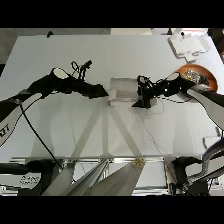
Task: Fold the box and place the chain.
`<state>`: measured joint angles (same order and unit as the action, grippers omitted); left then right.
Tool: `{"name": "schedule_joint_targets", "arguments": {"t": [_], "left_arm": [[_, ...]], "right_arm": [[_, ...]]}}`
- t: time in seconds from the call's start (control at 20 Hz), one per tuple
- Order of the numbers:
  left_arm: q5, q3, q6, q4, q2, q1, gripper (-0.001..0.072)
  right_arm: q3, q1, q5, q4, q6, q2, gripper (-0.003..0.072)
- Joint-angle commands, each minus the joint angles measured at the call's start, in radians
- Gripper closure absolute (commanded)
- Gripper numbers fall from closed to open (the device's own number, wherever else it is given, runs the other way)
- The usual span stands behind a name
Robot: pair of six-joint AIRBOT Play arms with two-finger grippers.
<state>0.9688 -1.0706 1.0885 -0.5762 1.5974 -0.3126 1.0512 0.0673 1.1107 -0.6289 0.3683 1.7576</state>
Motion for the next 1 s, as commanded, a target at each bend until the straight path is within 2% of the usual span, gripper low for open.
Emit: {"name": "schedule_joint_targets", "arguments": {"t": [0.0,0.2,0.25,0.3,0.35,0.65,0.7,0.75,0.8,0.95], "left_arm": [[-0.005,0.0,-0.024,-0.002,-0.014,-0.001,0.0363],[-0.019,0.0,-0.061,0.0,0.003,-0.031,0.0346],[-0.025,0.0,-0.06,0.002,0.005,-0.039,0.0255],[-0.027,0.0,-0.06,0.013,0.004,-0.043,0.0212],[-0.027,0.0,-0.06,0.031,0.005,-0.045,0.0209],[-0.05,0.0,-0.061,0.066,0.008,-0.064,0.0218],[-0.056,0.0,-0.061,0.067,0.008,-0.067,0.0241],[-0.06,0.0,-0.061,0.067,0.008,-0.069,0.0312],[-0.062,0.0,-0.061,0.067,0.008,-0.072,0.0333],[-0.088,0.0,-0.107,0.067,0.008,-0.076,0.0334]], "right_arm": [[0.001,0.0,0.0,0.0,0.0,-0.001,0.0186],[0.001,0.0,0.0,0.0,0.0,-0.001,0.0186],[0.001,0.0,0.0,0.0,0.0,-0.001,0.0186],[0.001,0.0,0.0,0.0,0.0,-0.001,0.0186],[0.001,0.0,0.0,0.0,0.0,-0.001,0.0186],[0.001,0.0,0.0,0.0,0.0,-0.001,0.0186],[0.001,0.0,0.0,0.0,0.0,-0.001,0.0186],[0.001,0.0,0.0,0.0,0.0,-0.001,0.0186],[0.001,0.0,0.0,0.0,0.0,-0.001,0.0186],[0.001,0.0,0.0,0.0,0.0,-0.001,0.0186]]}}
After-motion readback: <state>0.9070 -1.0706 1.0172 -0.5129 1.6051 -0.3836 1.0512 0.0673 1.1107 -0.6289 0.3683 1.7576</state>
